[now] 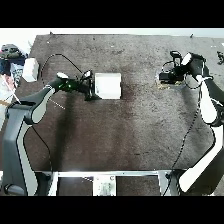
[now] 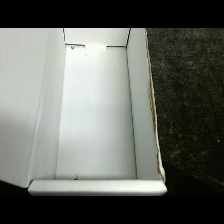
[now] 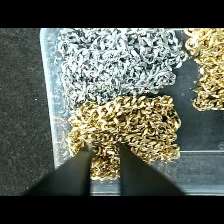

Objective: Fold the box and place the chain.

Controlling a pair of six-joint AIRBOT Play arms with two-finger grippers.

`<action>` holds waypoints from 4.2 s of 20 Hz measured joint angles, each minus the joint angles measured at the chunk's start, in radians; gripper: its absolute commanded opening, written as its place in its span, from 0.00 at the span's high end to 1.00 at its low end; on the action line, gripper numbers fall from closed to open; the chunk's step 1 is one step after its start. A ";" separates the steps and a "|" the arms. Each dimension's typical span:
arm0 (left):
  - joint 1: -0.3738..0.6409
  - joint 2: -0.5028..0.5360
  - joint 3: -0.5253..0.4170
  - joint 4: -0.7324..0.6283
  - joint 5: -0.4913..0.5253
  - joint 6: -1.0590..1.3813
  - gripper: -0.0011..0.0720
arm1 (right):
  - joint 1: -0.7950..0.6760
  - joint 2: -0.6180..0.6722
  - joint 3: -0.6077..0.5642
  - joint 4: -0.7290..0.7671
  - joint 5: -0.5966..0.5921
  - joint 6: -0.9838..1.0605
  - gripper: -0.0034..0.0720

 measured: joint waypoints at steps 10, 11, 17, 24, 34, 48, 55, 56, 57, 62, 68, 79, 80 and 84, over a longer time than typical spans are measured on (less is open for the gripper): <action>0.000 0.000 0.000 0.000 0.000 0.000 0.45 | 0.000 0.000 0.000 0.006 0.003 0.000 0.94; 0.000 0.000 0.000 0.000 0.000 0.000 0.45 | 0.000 0.001 0.000 0.006 0.002 0.000 0.94; 0.000 0.000 0.000 0.000 0.000 0.000 0.45 | 0.001 0.062 0.000 0.010 0.016 0.000 0.94; 0.000 0.000 0.000 0.000 0.000 0.000 0.45 | 0.023 0.288 0.000 0.060 0.060 -0.071 0.94; 0.000 0.000 0.000 0.000 0.000 0.000 0.45 | 0.179 0.669 0.000 0.019 -0.296 -0.172 0.94; 0.000 0.000 0.000 0.000 0.000 0.000 0.45 | 0.493 0.724 -0.003 0.056 -0.356 -0.227 0.94; 0.000 0.000 0.000 0.000 0.000 0.000 0.45 | 0.597 0.604 -0.057 0.085 -0.299 -0.229 0.94; 0.000 0.000 0.000 0.000 0.000 0.000 0.45 | 0.604 0.584 -0.072 0.094 -0.296 -0.228 0.94; 0.000 0.000 0.000 0.000 0.000 0.000 0.45 | 0.609 0.566 -0.087 0.106 -0.294 -0.228 0.94; 0.000 0.000 0.000 0.000 0.000 0.000 0.45 | 0.618 0.462 -0.172 0.122 -0.307 -0.227 0.94; 0.000 0.000 0.000 0.000 0.000 0.000 0.45 | 0.588 0.376 -0.222 0.060 -0.275 -0.197 0.37; 0.000 0.000 0.000 0.000 0.000 0.000 0.45 | 0.148 0.401 -0.566 0.165 -0.378 0.039 0.36; 0.000 0.000 0.000 0.000 0.000 0.000 0.45 | 0.124 0.394 -0.585 0.171 -0.407 0.065 0.36; 0.000 0.000 0.000 0.000 0.000 0.000 0.45 | 0.084 0.344 -0.623 0.231 -0.517 0.119 0.37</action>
